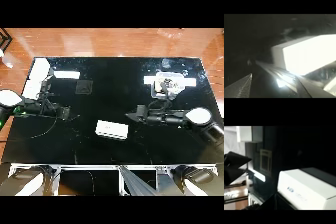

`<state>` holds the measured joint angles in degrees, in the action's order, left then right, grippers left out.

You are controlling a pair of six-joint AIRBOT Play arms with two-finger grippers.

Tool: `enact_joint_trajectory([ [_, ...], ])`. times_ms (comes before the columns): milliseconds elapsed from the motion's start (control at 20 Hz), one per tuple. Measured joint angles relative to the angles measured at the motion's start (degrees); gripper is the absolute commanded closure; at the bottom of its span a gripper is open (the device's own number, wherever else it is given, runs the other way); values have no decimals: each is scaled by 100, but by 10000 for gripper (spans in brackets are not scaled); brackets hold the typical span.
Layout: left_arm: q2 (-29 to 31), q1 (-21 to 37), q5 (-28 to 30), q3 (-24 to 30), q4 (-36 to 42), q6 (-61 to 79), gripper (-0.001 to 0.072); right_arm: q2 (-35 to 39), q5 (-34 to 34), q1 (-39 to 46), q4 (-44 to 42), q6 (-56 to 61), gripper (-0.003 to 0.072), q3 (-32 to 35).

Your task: Fold the box and place the chain.

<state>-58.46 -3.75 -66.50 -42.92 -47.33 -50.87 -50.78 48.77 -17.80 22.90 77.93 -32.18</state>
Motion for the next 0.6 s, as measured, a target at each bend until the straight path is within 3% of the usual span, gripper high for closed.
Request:
enact_joint_trajectory([
  [200, -450, -1102, 9, -435, 175, 2063, 68, 85, 251, 592, 662, -11, 662, -4],
  [400, -940, -2304, 667, -597, 151, 3781, 68, 111, 444, 772, 1091, -17, 662, -4],
  [600, -1364, -2927, 1150, -647, 138, 4535, 70, 118, 603, 824, 1349, -17, 662, -4],
])
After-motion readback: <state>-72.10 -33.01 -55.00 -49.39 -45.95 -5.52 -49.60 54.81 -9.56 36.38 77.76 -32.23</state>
